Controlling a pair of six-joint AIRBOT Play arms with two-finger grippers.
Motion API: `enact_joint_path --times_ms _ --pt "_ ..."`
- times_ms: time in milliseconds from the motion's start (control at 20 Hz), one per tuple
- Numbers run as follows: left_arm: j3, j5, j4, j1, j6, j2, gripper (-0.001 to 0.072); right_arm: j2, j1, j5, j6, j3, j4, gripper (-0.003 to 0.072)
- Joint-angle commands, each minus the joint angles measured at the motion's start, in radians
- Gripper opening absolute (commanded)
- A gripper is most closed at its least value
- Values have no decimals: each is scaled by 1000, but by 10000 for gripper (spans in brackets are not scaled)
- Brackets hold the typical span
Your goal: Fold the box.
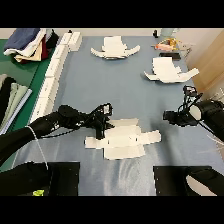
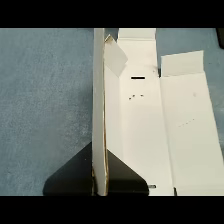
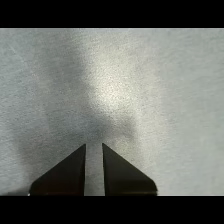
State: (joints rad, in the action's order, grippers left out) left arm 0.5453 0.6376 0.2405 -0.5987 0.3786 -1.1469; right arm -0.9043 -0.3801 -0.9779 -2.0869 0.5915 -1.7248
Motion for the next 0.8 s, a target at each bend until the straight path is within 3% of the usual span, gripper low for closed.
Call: enact_joint_path --times_ms 0,250,450,750 --pt "0 19 8 0 -7 -3 16 0 0 3 0 0 0 177" --pt "3 -5 9 -4 34 20 13 0 0 3 0 0 0 176" --pt "1 -234 -69 -93 202 127 11 0 0 2 0 0 3 176" --pt "-79 -329 -69 -189 225 130 11 0 0 2 0 0 13 176"
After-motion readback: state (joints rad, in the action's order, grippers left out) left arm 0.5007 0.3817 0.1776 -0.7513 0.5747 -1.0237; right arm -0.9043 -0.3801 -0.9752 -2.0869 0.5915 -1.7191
